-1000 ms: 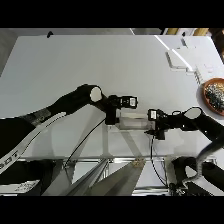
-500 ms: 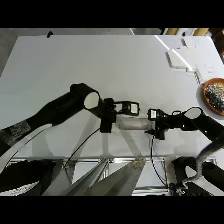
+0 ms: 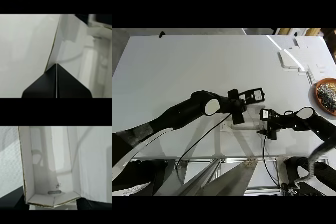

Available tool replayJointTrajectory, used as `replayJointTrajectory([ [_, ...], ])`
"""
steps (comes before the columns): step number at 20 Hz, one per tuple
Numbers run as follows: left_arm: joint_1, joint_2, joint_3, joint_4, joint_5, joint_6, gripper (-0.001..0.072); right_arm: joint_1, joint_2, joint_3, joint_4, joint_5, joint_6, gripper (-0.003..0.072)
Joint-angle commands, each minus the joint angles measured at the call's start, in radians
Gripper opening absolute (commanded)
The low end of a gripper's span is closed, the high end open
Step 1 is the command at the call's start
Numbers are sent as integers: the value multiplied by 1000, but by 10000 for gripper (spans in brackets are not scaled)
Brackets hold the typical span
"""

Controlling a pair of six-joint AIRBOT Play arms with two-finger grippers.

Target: Fold the box and place the chain.

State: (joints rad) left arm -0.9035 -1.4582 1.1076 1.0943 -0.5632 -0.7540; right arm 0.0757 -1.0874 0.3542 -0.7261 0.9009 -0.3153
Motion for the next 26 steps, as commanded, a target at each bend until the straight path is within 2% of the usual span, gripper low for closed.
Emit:
replayJointTrajectory([
  [1,18,-103,1,-64,107,-59,2,0,1,1,0,0,0,297],
  [5,17,-172,1,-89,98,-58,3,0,1,1,0,0,0,297],
  [10,20,-76,1,-20,46,-57,5,0,1,1,0,0,0,297],
  [12,26,-11,1,34,-36,-58,5,0,1,1,0,0,0,297],
  [16,63,46,-3,128,-313,-57,5,0,1,1,0,0,0,297],
  [17,77,45,-20,134,-326,-54,6,0,1,1,0,0,0,297],
  [19,102,45,-85,125,-289,-12,13,0,1,1,0,0,0,297],
  [22,107,45,-175,60,-250,165,56,0,1,1,0,0,0,297],
  [23,107,45,-193,34,-252,228,82,0,1,1,0,0,0,297],
  [26,108,45,-219,21,-253,268,88,0,1,1,0,0,0,297],
])
